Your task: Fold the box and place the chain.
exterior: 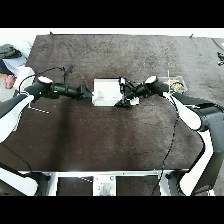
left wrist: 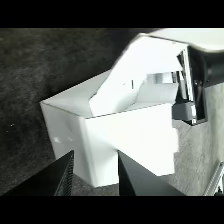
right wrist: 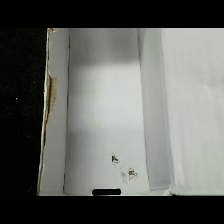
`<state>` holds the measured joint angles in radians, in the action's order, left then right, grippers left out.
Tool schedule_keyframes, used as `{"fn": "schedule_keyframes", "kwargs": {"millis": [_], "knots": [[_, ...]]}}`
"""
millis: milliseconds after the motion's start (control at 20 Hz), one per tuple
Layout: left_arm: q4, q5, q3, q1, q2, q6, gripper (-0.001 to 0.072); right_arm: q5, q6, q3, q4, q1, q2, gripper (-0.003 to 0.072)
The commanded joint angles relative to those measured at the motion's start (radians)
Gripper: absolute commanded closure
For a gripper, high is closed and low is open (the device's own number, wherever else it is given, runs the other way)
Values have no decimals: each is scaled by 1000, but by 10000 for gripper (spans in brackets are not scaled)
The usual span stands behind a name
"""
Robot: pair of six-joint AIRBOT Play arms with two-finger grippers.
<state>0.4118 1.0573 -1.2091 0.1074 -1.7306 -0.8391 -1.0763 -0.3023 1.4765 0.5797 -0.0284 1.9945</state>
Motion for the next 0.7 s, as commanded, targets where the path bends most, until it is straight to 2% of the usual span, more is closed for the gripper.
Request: {"fn": "schedule_keyframes", "kwargs": {"millis": [0, 100, 400, 650], "knots": [[2, 3, -14, 8, 1, -40, 414, 0, 0, 0, 0, 0, 0, 292], [14, 3, -18, 17, 1, -74, 414, 0, 0, 0, 0, 0, 0, 292], [184, -21, -85, 74, 2, -237, 414, 0, 0, 0, 0, 0, 0, 292], [259, -62, -85, 111, 2, -338, 414, 0, 0, 0, 0, 0, 0, 292]]}}
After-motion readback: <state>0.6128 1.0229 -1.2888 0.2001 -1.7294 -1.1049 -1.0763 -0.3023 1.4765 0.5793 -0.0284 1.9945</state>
